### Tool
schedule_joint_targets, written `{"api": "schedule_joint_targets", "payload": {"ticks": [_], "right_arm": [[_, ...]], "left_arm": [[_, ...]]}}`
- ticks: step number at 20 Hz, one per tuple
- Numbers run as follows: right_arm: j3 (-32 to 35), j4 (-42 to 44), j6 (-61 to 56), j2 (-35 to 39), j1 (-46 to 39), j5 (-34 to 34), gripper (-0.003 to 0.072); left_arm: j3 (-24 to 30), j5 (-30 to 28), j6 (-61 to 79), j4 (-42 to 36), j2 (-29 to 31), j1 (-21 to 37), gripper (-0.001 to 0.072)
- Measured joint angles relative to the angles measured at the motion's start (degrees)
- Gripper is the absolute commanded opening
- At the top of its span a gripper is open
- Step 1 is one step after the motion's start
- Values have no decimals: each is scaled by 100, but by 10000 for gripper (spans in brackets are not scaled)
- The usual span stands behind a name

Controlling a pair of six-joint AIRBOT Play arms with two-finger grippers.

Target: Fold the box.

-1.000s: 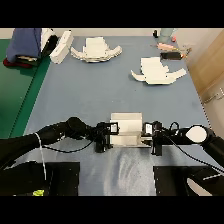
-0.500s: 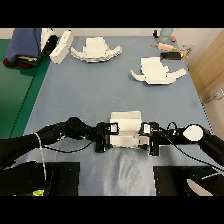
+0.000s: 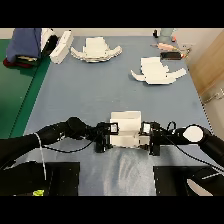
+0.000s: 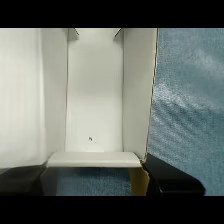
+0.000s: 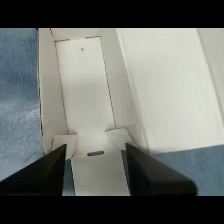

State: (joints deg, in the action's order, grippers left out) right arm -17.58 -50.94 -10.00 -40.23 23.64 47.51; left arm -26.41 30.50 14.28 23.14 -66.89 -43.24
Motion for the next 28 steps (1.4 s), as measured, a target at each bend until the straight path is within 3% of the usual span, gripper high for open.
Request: {"api": "schedule_joint_targets", "payload": {"ticks": [1,3,8,11,14,19,23,27,28], "right_arm": [[-2,-221,-278,90,-2,13,251],[-24,-678,-942,284,9,153,-2],[-345,-2503,-4468,798,-55,505,1],[-717,-3912,-7291,931,-240,1239,0],[-835,-4500,-8915,859,-570,1860,0],[-501,-3746,-9359,302,-828,1799,1],[-317,-2194,-8605,-66,-870,1368,1],[-273,-1266,-8048,-20,-883,1237,2],[-269,-1130,-7947,57,-887,1224,43]], "left_arm": [[0,2,0,0,0,0,545],[0,0,-11,-4,0,0,545],[0,0,-9,-2,0,0,545],[0,-2,-7,-2,0,0,545],[0,-2,-2,0,0,0,545],[0,0,-2,0,0,0,545],[0,0,0,2,0,0,545],[0,0,0,2,0,0,545],[-2,0,0,2,0,0,545]]}}
